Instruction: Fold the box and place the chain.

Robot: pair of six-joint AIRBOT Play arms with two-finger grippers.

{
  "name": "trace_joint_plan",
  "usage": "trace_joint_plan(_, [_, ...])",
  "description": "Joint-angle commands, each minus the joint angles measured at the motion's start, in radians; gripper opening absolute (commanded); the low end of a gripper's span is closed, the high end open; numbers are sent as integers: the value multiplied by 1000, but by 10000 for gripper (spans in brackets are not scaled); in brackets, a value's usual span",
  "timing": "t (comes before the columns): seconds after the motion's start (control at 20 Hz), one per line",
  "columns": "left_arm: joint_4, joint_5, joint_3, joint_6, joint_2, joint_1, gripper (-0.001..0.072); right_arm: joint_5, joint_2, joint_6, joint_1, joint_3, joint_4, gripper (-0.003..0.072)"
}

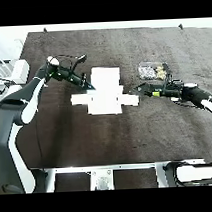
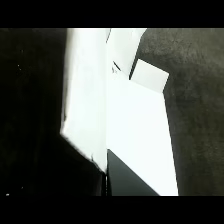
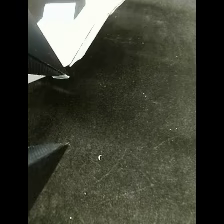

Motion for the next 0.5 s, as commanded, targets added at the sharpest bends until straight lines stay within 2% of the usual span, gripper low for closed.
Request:
trace_joint_plan(0.0, [-25, 89, -110, 132, 52, -1, 13, 4, 0, -27, -3, 0, 1, 475])
trace_joint_plan(0.2, [-32, 279, -319, 281, 191, 0, 14, 2, 0, -27, -2, 0, 1, 476])
trace_joint_plan(0.45, [-127, 378, -418, 423, 197, 0, 14, 2, 0, -27, -2, 0, 1, 475])
